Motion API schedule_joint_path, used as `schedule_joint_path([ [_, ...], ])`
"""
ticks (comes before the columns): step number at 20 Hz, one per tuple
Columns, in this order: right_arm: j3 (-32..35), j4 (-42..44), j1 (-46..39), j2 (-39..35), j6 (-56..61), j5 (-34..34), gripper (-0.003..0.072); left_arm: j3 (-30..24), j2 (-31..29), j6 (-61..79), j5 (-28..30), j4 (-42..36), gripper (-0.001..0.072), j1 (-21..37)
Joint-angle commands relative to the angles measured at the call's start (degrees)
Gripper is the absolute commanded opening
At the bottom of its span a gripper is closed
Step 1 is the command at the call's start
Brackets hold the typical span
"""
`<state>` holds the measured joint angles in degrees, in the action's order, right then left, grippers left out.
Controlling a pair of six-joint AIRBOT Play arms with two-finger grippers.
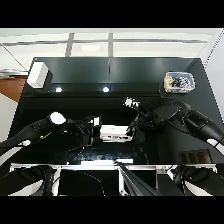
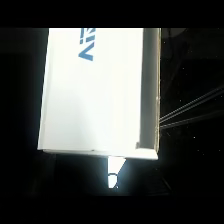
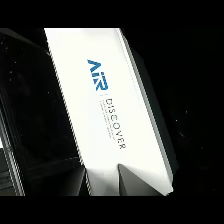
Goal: Fold the box and place the chain.
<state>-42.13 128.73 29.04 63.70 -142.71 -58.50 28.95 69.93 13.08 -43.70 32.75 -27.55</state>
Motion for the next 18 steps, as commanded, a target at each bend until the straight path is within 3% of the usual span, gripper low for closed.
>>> schedule_joint_path([
  [1, 0.0, -2.38, 0.0, 0.0, 2.23, -2.54, 0.0201, -0.02, 0.04, -0.02, -0.07, -0.02, 0.0396, -0.04],
  [13, 0.0, -2.97, 0.0, -0.9, 2.86, -1.27, 0.0203, -0.02, 0.04, -0.02, -0.07, 0.0, 0.0396, -0.04],
  [14, 0.0, -2.97, 0.02, -0.9, 2.89, -0.57, 0.0212, -0.02, 0.04, -0.02, -0.07, 0.0, 0.0396, -0.04],
  [15, 0.0, -2.97, 0.02, -0.9, 3.19, 0.55, 0.0307, -0.02, 0.04, -0.02, -0.07, 0.0, 0.0396, -0.04],
  [18, 0.0, -2.97, 0.02, -0.9, 3.48, 2.21, 0.032, -0.02, 0.04, -0.02, -0.07, 0.0, 0.0396, -0.04],
])
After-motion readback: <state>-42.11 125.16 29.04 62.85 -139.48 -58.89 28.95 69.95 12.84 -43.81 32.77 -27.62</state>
